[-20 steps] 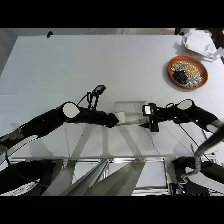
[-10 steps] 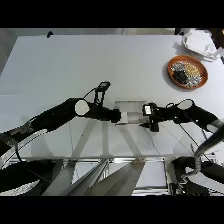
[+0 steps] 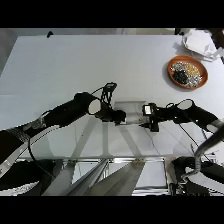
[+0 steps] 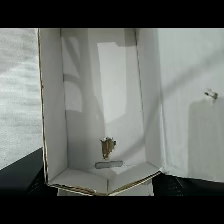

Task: Fold the box and place the chain.

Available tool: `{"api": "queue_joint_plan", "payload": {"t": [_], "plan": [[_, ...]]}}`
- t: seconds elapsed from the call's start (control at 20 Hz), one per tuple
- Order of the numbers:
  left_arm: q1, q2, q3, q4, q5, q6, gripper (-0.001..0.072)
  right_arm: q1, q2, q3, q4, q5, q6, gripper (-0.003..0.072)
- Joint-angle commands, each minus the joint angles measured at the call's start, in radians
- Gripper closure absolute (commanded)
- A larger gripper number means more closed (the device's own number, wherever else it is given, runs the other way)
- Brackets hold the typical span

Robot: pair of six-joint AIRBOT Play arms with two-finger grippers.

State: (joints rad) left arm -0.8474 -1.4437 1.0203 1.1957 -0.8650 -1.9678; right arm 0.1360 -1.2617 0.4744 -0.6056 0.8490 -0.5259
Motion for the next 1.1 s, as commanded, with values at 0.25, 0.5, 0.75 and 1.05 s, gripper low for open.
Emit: {"api": "queue_joint_plan", "payload": {"t": [0.25, 0.5, 0.75, 1.05], "plan": [[-0.047, -0.061, 0.133, 0.147, -0.162, -0.181, 0.0321, 0.000, 0.001, 0.000, 0.000, 0.000, 0.001, 0.0270], [-0.062, -0.148, 0.192, 0.123, -0.224, -0.224, 0.0321, 0.000, 0.001, 0.000, 0.000, 0.000, 0.001, 0.0270], [-0.064, -0.213, 0.276, 0.129, -0.283, -0.263, 0.0323, 0.000, 0.001, 0.000, 0.000, 0.000, 0.001, 0.0270], [-0.063, -0.251, 0.298, 0.129, -0.285, -0.288, 0.0392, 0.000, 0.001, 0.000, 0.000, 0.000, 0.001, 0.0270]]}}
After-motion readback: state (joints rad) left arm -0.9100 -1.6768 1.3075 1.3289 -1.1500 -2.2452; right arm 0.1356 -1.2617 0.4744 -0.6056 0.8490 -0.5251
